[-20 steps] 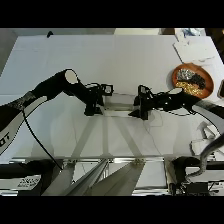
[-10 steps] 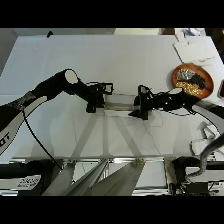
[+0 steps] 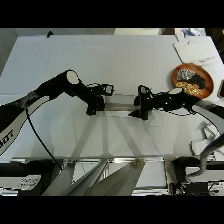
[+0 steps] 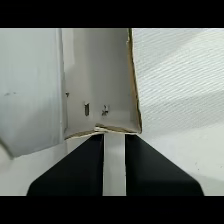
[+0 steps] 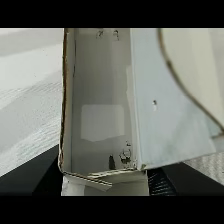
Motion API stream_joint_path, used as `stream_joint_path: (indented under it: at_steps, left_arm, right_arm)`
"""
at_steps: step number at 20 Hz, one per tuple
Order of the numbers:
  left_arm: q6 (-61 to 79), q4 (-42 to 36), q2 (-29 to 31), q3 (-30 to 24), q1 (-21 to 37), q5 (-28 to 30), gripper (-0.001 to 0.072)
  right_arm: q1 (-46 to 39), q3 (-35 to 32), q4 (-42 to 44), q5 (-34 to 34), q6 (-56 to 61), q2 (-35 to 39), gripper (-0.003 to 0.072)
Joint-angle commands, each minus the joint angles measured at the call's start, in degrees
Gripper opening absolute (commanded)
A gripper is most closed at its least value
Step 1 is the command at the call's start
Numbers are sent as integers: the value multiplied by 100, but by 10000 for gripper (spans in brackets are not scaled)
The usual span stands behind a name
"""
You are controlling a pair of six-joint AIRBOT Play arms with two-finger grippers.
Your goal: Fold the box and place the chain.
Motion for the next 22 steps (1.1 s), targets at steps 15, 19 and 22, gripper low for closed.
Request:
stream_joint_path:
  at_steps: [15, 19, 22]
  left_arm:
    - [-46, -140, -57, 0, 2, 219, 6]
    - [-44, -210, -57, 0, 2, 221, 67]
    - [-44, -520, -57, 0, 2, 229, 187]
  right_arm:
    - [0, 7, 9, 0, 4, 4, 461]
    - [0, 7, 9, 0, 4, 4, 461]
    - [0, 7, 7, 0, 4, 4, 461]
